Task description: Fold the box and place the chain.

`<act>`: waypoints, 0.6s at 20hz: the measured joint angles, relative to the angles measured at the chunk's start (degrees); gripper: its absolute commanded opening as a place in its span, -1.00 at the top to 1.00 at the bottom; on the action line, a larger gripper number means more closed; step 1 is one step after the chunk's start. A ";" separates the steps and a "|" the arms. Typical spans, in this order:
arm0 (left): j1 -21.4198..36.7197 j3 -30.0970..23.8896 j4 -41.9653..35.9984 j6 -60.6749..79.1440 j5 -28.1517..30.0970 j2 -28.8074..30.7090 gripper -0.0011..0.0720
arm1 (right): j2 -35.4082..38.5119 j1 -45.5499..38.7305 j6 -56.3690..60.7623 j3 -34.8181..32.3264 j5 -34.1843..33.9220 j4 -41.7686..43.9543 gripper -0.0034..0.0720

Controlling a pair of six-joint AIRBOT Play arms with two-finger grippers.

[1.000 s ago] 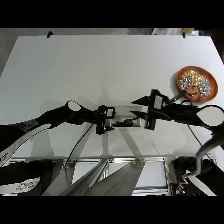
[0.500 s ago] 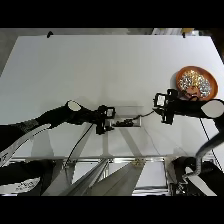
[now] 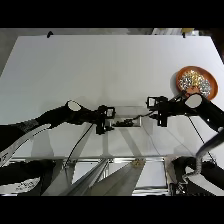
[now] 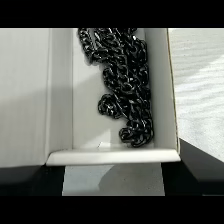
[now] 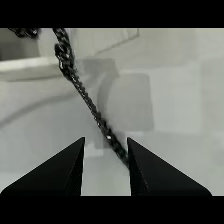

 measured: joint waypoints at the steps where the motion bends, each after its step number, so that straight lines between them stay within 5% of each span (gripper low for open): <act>1: 0.00 0.00 0.00 0.00 -0.02 0.00 0.27 | -0.74 0.00 -1.38 0.00 0.20 1.77 0.13; 12: 0.00 0.02 0.00 0.00 0.00 0.00 0.27 | -4.24 0.00 -7.65 0.00 3.17 8.66 0.50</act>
